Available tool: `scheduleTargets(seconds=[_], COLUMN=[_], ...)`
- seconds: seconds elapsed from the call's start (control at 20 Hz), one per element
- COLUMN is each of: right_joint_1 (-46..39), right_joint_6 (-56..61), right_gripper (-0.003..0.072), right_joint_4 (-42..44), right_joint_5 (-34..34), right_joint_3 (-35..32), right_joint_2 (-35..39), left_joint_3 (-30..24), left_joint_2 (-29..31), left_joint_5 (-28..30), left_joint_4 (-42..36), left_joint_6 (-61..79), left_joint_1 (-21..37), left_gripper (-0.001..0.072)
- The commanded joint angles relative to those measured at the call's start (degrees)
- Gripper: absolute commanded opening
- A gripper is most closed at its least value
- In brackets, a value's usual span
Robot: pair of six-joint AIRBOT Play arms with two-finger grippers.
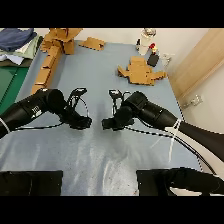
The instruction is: Fold the box.
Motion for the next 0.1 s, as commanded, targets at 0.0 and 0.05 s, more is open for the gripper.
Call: scheduleTargets(seconds=[0.0,0.05], right_joint_1=[0.0,0.0], right_joint_6=[-0.2,-0.2], right_gripper=[0.0005,0.0005], right_joint_4=[0.0,0.0], right_joint_5=[-0.7,-0.7], right_joint_3=[0.3,0.3], right_joint_2=[-0.3,-0.3], left_joint_3=[0.0,0.0], left_joint_2=[-0.3,-0.3], left_joint_5=[0.2,0.2], left_joint_4=[0.0,0.0], left_joint_6=[-0.4,-0.4], left_joint_1=[-0.5,-0.5], left_gripper=[0.0013,0.0013])
